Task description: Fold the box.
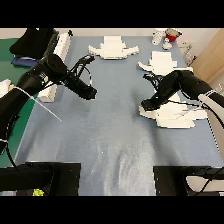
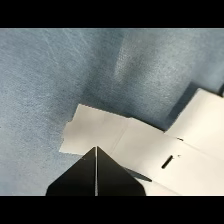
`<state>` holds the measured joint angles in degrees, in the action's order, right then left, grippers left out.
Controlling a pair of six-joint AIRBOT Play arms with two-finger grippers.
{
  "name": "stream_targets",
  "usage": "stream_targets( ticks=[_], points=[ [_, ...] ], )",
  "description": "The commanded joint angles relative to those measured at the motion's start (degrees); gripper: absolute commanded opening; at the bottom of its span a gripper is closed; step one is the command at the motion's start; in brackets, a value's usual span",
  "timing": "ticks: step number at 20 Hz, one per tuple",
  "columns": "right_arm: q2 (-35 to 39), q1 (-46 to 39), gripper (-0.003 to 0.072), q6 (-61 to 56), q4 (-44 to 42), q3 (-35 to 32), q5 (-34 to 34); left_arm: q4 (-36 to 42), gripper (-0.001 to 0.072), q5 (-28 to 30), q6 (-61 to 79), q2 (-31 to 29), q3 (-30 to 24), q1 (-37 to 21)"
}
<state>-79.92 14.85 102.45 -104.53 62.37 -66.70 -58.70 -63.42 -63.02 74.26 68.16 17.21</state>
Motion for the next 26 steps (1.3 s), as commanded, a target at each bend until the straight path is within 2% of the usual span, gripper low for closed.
stream_targets(
  ticks=[1,14,18,19,20,21,24,26],
  points=[
    [0.0,0.0,0.001,-0.02,0.0,0.04,0.0,-0.02,0.0013,0.0,0.0,0.02,0.04,-0.04],
    [0.0,0.0,0.0009,-0.04,-0.59,0.04,0.0,0.0,0.0013,0.0,0.0,0.02,0.04,-0.04],
    [-0.02,0.0,0.0012,-0.57,-8.39,0.04,-0.22,0.0,0.0013,0.04,0.0,0.02,0.04,-0.04],
    [-0.02,0.0,0.0089,-4.33,-10.23,0.04,-0.2,0.02,0.0013,0.07,0.0,0.02,0.04,-0.04],
    [0.0,-0.02,0.0311,-9.38,-10.34,0.26,0.26,0.02,0.0013,0.26,0.0,0.02,0.02,-0.04],
    [0.0,-0.33,0.0372,-12.92,-9.53,1.05,-0.17,0.02,0.0013,0.57,0.0,0.02,0.04,-0.04],
    [0.0,-4.04,0.0372,-19.23,-0.33,7.04,-6.49,0.04,0.0013,1.36,0.0,0.07,0.02,-0.04],
    [0.0,-8.5,0.0372,-22.05,13.05,11.63,-12.2,0.31,0.0013,2.14,0.0,0.09,0.04,-0.04]
  ],
)
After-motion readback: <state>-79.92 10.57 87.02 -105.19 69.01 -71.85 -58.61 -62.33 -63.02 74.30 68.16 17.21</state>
